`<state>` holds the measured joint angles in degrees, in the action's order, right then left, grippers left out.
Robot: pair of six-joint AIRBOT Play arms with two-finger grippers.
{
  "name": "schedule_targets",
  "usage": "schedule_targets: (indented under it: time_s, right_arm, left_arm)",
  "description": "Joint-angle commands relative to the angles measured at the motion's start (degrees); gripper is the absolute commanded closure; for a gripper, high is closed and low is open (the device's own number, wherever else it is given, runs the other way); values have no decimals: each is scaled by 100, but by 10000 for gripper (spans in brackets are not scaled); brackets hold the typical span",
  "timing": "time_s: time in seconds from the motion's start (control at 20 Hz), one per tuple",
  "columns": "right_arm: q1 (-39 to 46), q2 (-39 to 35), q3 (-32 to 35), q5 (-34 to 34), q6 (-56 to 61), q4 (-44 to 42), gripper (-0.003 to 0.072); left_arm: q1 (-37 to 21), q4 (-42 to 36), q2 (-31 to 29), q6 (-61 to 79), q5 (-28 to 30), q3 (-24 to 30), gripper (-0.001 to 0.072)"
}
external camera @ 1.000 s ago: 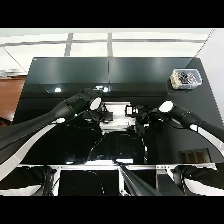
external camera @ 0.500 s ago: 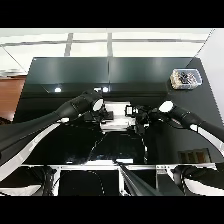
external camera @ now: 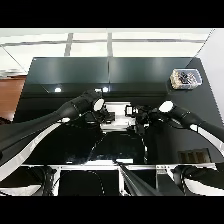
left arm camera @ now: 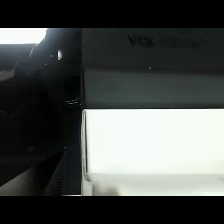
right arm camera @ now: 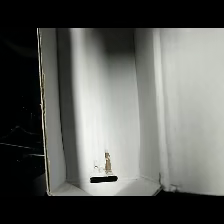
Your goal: Fold the box and place the chain.
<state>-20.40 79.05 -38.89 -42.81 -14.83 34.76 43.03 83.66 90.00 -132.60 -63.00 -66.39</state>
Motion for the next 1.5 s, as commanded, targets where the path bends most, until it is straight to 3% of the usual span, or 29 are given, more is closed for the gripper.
schedule_targets:
  time_s: [0.0,0.05,0.2,0.45,0.5,0.55,0.6,0.95,1.25,1.35,1.4,1.45]
  right_arm:
    - [2,2,-2,-2,0,0,452]
    - [2,2,-2,-2,0,0,453]
    - [2,2,-2,-2,0,0,453]
    - [2,2,-2,13,31,-4,425]
    - [0,2,-2,133,133,-26,264]
    - [2,2,-2,225,216,-63,47]
    - [2,-4,-2,238,221,-61,21]
    - [4,-809,-2,-122,376,754,23]
    - [-39,-772,2,-197,369,713,25]
    - [-42,-765,2,-208,369,710,198]
    - [-42,-765,2,-203,369,708,199]
    - [-42,-765,2,-205,372,708,318]
  left_arm:
    - [0,-33,-4,9,7,-7,238]
    - [0,24,-4,7,2,-7,252]
    - [2,114,-2,33,-2,-7,681]
    - [11,136,-2,61,-4,-7,681]
    - [11,138,-2,61,-9,-7,681]
    - [11,138,-2,61,-11,-7,681]
    - [11,138,-2,61,-13,-7,681]
    - [11,264,-2,236,-33,-7,681]
    - [11,267,-2,332,-46,-7,681]
    - [11,260,-2,337,-48,-7,681]
    - [11,260,-2,337,-48,-7,681]
    - [11,260,-2,337,-48,-7,681]
